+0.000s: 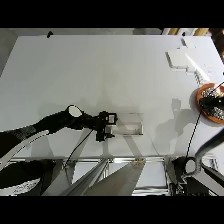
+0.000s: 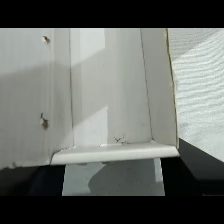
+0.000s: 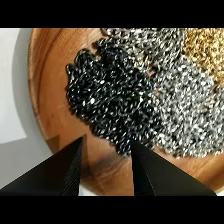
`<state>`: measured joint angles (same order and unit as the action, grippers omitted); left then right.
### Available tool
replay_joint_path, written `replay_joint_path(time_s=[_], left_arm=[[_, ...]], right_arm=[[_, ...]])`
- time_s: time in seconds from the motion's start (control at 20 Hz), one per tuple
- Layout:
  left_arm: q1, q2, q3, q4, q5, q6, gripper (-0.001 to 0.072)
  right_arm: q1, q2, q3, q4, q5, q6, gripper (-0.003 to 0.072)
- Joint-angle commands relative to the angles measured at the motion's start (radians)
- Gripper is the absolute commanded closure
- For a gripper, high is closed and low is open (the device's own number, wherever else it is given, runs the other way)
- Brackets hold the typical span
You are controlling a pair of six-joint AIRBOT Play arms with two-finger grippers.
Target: Fold the box and place the chain.
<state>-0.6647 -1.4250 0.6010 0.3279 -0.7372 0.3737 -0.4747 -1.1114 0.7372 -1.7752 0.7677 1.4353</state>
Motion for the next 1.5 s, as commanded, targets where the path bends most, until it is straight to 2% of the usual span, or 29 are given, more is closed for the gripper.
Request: replay_joint_path(time_s=[0.0,0.1,0.4,0.55,0.65,0.75,0.8,1.25,1.3,1.35,1.4,1.45], left_arm=[[0.000,0.000,0.000,0.000,0.000,0.000,0.0438],[0.000,0.000,0.000,0.000,0.000,0.000,0.0438],[0.000,0.000,0.000,0.000,0.000,0.000,0.0438],[0.000,0.000,0.000,0.000,0.000,0.000,0.0438],[0.000,0.000,0.000,0.000,0.000,0.000,0.0438],[0.000,0.000,0.000,0.000,0.000,0.000,0.0438],[0.000,0.000,0.000,0.000,0.000,0.000,0.0438],[0.000,0.000,0.000,0.000,0.000,0.000,0.0438],[0.000,0.000,0.000,0.000,0.000,0.000,0.0438],[0.000,0.000,0.000,0.000,0.000,0.000,0.0438],[0.000,0.000,0.000,0.000,0.000,0.000,0.0438],[0.000,0.000,0.000,0.000,0.000,0.000,0.0438]], right_arm=[[-0.020,-0.021,0.000,0.029,-0.085,-0.047,0.0395],[-0.019,-0.035,0.001,0.084,-0.098,-0.049,0.0396],[-0.020,-0.132,0.000,0.089,-0.064,-0.048,0.0401],[-0.020,-0.159,0.001,0.089,-0.065,-0.048,0.0470],[-0.020,-0.166,0.001,0.089,-0.066,-0.048,0.0474],[-0.019,-0.163,0.001,0.089,-0.069,-0.048,0.0640],[-0.019,-0.160,0.001,0.089,-0.066,-0.048,0.0669],[-0.020,-0.065,0.001,0.086,-0.046,-0.049,0.0669],[-0.020,-0.069,0.001,0.076,-0.042,-0.048,0.0630],[-0.020,-0.072,0.001,0.070,-0.042,-0.046,0.0524],[-0.020,-0.079,0.001,0.069,-0.042,-0.032,0.0453],[-0.021,-0.086,0.001,0.068,-0.042,-0.001,0.0453]])
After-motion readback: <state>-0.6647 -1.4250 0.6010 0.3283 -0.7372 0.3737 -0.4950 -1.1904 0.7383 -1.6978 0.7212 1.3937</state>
